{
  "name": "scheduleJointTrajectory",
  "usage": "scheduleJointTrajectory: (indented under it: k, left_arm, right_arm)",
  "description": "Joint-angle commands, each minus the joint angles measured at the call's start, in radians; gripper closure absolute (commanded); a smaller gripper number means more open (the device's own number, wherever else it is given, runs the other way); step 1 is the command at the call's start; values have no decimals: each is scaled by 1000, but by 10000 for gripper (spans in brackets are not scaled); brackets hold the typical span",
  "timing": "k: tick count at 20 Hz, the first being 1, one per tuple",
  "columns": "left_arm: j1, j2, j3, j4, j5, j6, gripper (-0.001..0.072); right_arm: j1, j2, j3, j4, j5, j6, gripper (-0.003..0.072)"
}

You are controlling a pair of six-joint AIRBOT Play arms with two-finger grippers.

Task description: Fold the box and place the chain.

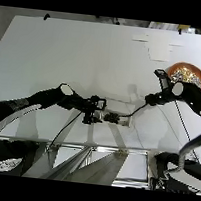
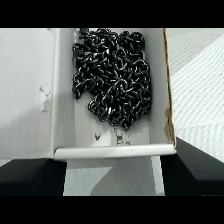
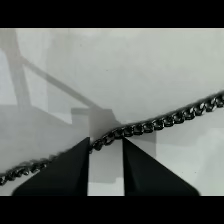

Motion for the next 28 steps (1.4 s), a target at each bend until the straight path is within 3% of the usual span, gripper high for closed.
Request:
scheduleJointTrajectory:
  k: [1,4,8,14,19,23,28]
  left_arm:
    - [1,0,0,0,0,0,487]
    - [1,0,0,0,0,0,487]
    - [1,0,0,0,0,0,487]
    - [1,0,0,0,0,0,487]
    - [1,0,0,0,0,0,487]
    - [1,0,0,0,0,0,487]
    - [1,0,0,0,0,0,487]
  right_arm:
    - [-1,-3,0,47,-3,-5,608]
    - [-1,-3,0,40,77,-35,668]
    - [-1,25,0,32,171,-39,669]
    - [-1,308,0,55,296,-56,669]
    - [-1,528,0,335,457,-151,669]
    - [0,570,-1,591,504,-224,669]
    - [162,570,-1,629,447,-272,669]
